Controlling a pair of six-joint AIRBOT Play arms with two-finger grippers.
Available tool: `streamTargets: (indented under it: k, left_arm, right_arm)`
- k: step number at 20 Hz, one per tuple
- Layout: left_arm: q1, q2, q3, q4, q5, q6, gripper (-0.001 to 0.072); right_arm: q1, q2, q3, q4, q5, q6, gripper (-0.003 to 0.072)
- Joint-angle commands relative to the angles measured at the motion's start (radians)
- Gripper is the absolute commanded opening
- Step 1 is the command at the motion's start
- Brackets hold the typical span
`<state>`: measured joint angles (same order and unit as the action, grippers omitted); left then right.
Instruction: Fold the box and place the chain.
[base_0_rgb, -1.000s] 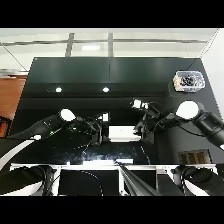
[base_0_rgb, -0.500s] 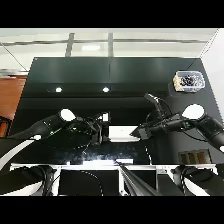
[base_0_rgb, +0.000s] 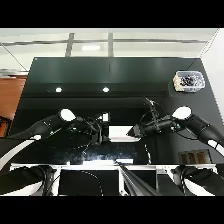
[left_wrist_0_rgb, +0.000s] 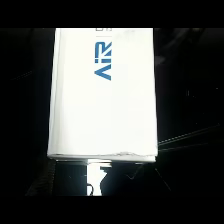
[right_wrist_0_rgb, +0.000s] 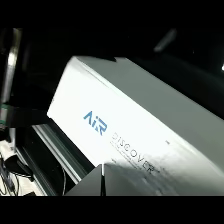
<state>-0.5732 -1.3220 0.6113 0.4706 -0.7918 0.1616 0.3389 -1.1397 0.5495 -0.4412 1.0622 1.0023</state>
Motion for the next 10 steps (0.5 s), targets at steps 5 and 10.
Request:
streamTargets:
  k: [5,10]
  left_arm:
    - [0.0,0.0,0.0,0.0,-0.001,-0.001,0.0488]
    - [0.0,0.001,0.0,0.0,-0.001,-0.001,0.0489]
  right_arm:
    - [0.027,-0.026,-0.001,-0.068,-0.051,0.023,0.0001]
    - [0.006,-0.006,0.035,-0.065,0.023,0.011,0.0002]
